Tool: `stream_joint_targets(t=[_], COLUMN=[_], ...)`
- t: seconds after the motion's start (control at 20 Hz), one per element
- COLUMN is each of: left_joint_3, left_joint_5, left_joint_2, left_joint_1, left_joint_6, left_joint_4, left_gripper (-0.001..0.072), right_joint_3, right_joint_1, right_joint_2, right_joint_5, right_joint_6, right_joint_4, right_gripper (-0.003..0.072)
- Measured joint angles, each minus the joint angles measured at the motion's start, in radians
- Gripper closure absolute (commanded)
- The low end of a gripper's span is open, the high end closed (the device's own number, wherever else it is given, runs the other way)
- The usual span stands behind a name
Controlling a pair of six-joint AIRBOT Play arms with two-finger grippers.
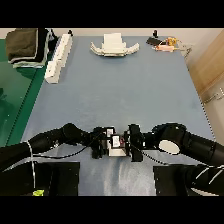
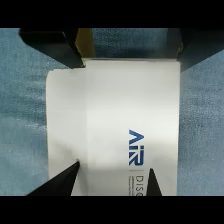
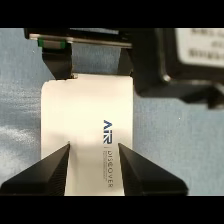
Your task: Fold the box.
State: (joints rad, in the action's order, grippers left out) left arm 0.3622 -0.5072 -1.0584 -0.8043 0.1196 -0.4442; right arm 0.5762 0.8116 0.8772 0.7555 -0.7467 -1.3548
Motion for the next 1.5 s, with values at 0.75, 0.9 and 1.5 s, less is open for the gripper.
stream_joint_targets(t=[0.75,0.9,1.5], left_joint_3=[0.0,0.0,0.0], left_joint_5=[0.0,0.0,0.0], left_joint_2=[0.0,0.0,0.0], left_joint_1=[0.0,0.0,0.0], left_joint_6=[0.0,0.0,0.0], left_joint_4=[0.0,0.0,0.0], left_gripper=[0.0239,0.0239,0.0239], right_joint_3=[-0.001,-0.001,-0.002], right_joint_1=[0.0,0.0,0.045], right_joint_2=[-0.054,-0.021,0.004], right_joint_5=[0.041,0.043,0.013], right_joint_6=[0.007,0.011,-0.01], right_joint_4=[-0.003,-0.003,-0.091], right_gripper=[0.0079,0.0081,0.0284])
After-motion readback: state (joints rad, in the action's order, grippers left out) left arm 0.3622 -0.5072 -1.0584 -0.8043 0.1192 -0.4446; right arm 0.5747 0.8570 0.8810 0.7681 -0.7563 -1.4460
